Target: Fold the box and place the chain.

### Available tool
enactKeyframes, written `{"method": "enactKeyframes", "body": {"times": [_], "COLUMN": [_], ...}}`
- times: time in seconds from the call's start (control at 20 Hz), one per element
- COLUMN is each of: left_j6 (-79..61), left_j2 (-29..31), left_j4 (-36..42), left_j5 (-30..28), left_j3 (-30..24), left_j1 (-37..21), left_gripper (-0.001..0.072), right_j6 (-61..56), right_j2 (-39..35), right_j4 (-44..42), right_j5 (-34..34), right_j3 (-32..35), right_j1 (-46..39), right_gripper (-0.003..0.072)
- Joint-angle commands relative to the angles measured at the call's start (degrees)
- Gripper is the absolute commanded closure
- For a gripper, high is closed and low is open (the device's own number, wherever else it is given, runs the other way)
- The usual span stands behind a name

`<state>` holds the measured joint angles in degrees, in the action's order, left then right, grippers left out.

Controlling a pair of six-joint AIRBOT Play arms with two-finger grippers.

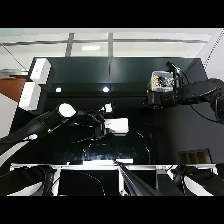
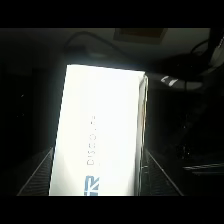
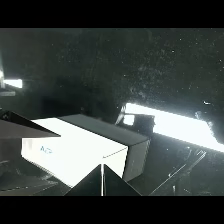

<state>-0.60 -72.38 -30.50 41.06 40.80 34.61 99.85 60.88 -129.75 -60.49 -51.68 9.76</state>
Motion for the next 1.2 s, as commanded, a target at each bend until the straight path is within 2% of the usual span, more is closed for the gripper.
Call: {"method": "enactKeyframes", "body": {"times": [0.0, 0.45, 0.75, 0.8, 0.9, 0.95, 1.05, 1.15], "left_j6": [0.2, 0.2, 1.1, 1.8, 6.5, 9.9, 18.4, 28.7], "left_j2": [-0.8, -3.3, -5.4, -5.3, -4.3, -3.3, 0.2, 5.2], "left_j4": [-0.5, -0.6, -2.6, -4.0, -8.4, -11.3, -17.1, -22.5], "left_j5": [0.0, 0.4, -2.1, -1.8, 0.0, 1.6, 5.0, 9.3], "left_j3": [0.0, 0.0, 0.0, 0.0, 0.6, 1.1, 2.0, 2.1], "left_j1": [0.0, 0.0, 1.5, 1.7, 1.2, 0.4, -2.9, -8.7], "left_gripper": [0.0007, 0.0007, 0.0022, 0.0080, 0.0326, 0.0383, 0.0436, 0.0436], "right_j6": [0.0, 0.0, 0.0, 0.0, 0.0, 0.0, 0.0, 0.0], "right_j2": [0.0, 0.0, 0.0, 0.0, 0.0, 0.0, 0.0, 0.0], "right_j4": [0.0, 0.9, 0.9, 0.9, 0.9, 0.8, 0.9, 0.9], "right_j5": [0.0, 0.0, 0.0, 0.0, 0.0, 0.0, -0.1, -0.2], "right_j3": [0.0, 0.0, 0.0, 0.0, 0.0, 0.0, 0.0, 0.0], "right_j1": [0.0, 0.0, 0.0, 0.0, -0.1, -0.3, -0.7, -0.9], "right_gripper": [0.0663, 0.0664, 0.0663, 0.0664, 0.0664, 0.0664, 0.0664, 0.0664]}}
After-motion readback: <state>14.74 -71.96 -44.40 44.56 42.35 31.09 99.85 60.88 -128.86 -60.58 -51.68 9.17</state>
